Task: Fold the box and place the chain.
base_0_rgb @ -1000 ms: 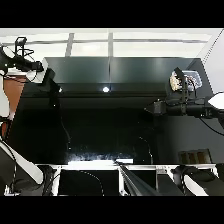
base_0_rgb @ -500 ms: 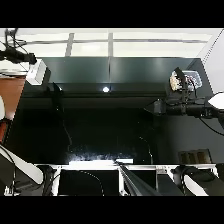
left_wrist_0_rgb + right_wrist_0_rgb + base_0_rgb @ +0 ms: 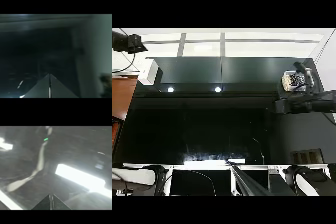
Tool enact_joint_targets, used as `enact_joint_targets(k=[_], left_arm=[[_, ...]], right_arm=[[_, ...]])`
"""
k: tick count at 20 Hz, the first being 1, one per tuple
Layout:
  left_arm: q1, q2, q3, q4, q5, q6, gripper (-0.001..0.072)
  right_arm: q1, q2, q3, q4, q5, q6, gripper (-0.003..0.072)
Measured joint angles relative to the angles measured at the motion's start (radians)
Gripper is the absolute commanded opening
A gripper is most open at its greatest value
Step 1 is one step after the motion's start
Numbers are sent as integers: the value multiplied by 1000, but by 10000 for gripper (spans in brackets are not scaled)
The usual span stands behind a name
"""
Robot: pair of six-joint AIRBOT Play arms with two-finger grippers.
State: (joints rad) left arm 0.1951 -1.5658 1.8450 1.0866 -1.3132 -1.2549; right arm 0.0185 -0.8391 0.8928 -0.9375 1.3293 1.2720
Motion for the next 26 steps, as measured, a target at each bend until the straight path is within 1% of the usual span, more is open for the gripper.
enact_joint_targets(k=[2,4,6,9,10,12,14,17,26], left_arm=[[-72,177,-185,-25,81,-2,28],[-145,357,-394,-37,175,-3,27],[-215,557,-634,-37,300,-8,27],[-270,797,-940,0,442,-58,29],[-275,861,-1022,16,467,-79,30],[-272,951,-1130,37,491,-106,31],[-268,1008,-1187,57,501,-118,31],[-265,1049,-1226,69,502,-130,31],[-264,1067,-1249,76,499,-137,32]], right_arm=[[-24,85,8,-102,-2,40,46],[-39,187,-18,-180,-57,50,46],[-47,273,-82,-235,-142,43,46],[-52,339,-225,-279,-271,37,46],[-53,349,-270,-288,-304,36,46],[-55,363,-333,-298,-364,34,44],[-55,371,-366,-303,-391,33,44],[-55,376,-389,-306,-416,33,44],[-55,378,-402,-309,-429,33,44]])
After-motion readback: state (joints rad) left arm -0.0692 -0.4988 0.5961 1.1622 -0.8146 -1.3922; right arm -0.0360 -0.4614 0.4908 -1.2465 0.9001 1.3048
